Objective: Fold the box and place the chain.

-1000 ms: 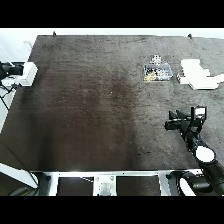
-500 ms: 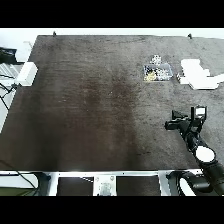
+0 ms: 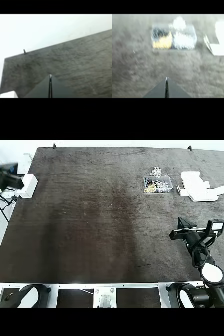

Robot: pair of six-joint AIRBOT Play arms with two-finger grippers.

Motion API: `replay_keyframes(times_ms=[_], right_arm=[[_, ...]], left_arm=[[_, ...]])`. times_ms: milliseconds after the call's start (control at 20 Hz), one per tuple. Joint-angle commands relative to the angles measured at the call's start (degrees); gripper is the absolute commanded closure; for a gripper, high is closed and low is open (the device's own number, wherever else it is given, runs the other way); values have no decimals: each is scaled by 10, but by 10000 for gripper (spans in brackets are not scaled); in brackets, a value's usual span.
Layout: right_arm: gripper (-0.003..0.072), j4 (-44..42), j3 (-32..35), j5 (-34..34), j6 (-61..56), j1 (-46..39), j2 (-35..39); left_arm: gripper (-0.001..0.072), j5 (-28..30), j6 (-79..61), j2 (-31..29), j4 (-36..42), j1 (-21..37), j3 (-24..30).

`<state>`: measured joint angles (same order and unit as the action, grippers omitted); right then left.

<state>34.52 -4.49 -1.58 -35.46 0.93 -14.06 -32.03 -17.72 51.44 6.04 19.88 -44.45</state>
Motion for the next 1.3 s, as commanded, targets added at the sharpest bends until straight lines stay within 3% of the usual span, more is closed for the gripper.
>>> replay_keyframes(times_ms=[0,250,650,800,1250], right_arm=[[677,0,0,-65,-6,0,49],[677,0,0,-89,-5,0,51],[677,31,-1,-110,1,1,78],[676,56,0,-110,1,1,84],[676,56,0,-110,1,1,84]], left_arm=[[697,40,-33,-111,70,-33,141],[697,76,-32,-225,71,-87,266],[697,76,-10,-405,38,-113,374],[697,74,23,-411,-14,-113,398],[690,74,44,-411,-12,-113,403]])
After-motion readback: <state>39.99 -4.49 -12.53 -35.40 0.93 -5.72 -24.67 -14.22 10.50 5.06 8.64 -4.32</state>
